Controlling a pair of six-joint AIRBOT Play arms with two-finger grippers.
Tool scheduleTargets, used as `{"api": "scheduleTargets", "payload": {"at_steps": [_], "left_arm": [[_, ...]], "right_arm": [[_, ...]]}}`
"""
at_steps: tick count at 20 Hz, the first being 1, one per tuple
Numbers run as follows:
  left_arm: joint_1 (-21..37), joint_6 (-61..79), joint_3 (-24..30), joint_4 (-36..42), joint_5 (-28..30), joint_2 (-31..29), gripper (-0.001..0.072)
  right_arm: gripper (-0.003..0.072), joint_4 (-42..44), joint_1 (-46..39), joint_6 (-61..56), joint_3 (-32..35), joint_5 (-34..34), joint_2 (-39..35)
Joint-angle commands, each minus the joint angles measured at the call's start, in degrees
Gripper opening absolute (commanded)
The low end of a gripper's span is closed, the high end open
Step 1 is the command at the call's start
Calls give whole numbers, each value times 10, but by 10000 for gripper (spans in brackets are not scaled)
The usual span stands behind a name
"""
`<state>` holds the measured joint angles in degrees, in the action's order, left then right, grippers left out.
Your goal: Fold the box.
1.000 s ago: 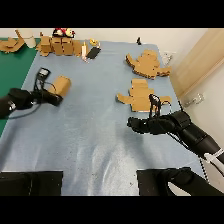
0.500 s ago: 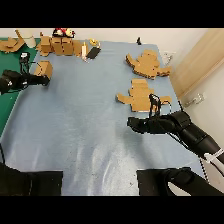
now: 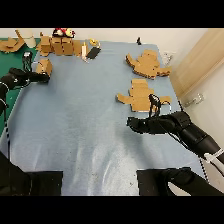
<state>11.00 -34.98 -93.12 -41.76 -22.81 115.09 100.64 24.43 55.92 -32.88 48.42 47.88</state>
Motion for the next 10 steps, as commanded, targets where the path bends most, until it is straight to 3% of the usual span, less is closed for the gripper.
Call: {"api": "scheduleTargets", "payload": {"at_steps": [1,7,10], "left_arm": [[0,0,-11,-40,1,10,709],[2,-10,-11,-39,-25,-4,710],[2,-10,-11,-51,-66,-26,710]], "right_arm": [[3,2,0,0,-1,0,0],[2,1,0,0,-1,0,0],[3,1,0,0,-1,-1,0]]}}
